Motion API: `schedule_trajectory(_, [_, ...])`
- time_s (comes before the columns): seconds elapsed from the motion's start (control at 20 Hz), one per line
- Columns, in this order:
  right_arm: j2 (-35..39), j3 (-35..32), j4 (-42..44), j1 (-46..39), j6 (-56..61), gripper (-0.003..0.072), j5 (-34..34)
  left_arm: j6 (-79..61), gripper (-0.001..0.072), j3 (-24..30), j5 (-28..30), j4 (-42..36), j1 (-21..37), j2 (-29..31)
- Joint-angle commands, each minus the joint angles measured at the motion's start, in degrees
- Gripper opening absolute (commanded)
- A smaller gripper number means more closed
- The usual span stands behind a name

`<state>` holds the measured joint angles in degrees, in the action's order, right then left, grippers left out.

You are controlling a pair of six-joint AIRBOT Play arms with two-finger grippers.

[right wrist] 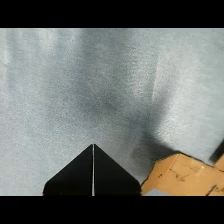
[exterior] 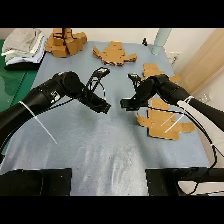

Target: Fold the box.

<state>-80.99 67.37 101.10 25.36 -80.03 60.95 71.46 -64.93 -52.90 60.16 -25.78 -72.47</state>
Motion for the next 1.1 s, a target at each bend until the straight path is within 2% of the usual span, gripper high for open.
schedule_trajectory(0.0, [-0.15, 0.00, 0.02, -0.02, 0.02, 0.0006, 0.04, -0.02, 0.0014, 0.04, 0.00, 0.07, 0.04, -0.20])
schedule_trajectory(0.3, [-0.24, -0.02, -0.07, 0.00, 0.04, 0.0007, -0.72, -0.02, 0.0013, 0.04, 0.00, 0.04, 0.04, -0.35])
schedule_trajectory(0.45, [-0.20, 0.39, 2.91, -0.02, 0.26, 0.0007, -0.48, -0.02, 0.0014, 0.04, 0.00, 0.04, 0.04, -0.35])
schedule_trajectory(0.5, [-0.11, 2.12, 0.90, -0.39, -0.31, 0.0035, 1.20, -0.02, 0.0014, 0.04, 0.00, 0.04, 0.04, -0.35])
schedule_trajectory(0.55, [0.00, 5.07, -5.05, -1.11, -0.39, 0.0118, 4.31, -0.02, 0.0013, 0.04, 0.07, 0.02, 0.04, -0.35])
schedule_trajectory(0.6, [0.17, 8.04, -12.98, -2.12, 0.50, 0.0265, 8.09, -0.02, 0.0014, 0.04, 0.11, -0.04, 0.04, -0.35])
schedule_trajectory(0.65, [0.37, 10.49, -23.65, -3.69, 2.64, 0.0476, 12.48, -0.02, 0.0013, 0.04, 0.48, -0.15, 0.04, -0.35])
schedule_trajectory(0.7, [0.42, 11.76, -34.38, -5.66, 4.15, 0.0537, 16.35, -0.02, 0.0014, 0.02, 1.42, -0.15, 0.04, -0.35])
schedule_trajectory(0.75, [0.42, 11.87, -43.80, -8.74, 4.68, 0.0537, 19.43, -0.02, 0.0014, 0.02, 2.36, -0.15, 0.04, -0.35])
schedule_trajectory(0.8, [0.28, 11.65, -48.00, -12.66, 4.57, 0.0537, 21.18, -0.02, 0.0013, 0.02, 3.28, -0.15, 0.04, -0.35])
schedule_trajectory(0.85, [0.28, 11.08, -46.53, -17.94, 4.50, 0.0536, 20.96, 0.00, 0.0014, 0.04, 4.09, -0.15, 0.04, -0.35])
schedule_trajectory(1.05, [0.28, 4.68, -20.70, -40.11, -4.66, 0.0536, 16.94, 0.04, 0.0015, 0.02, 8.02, -3.04, 0.04, -0.35])
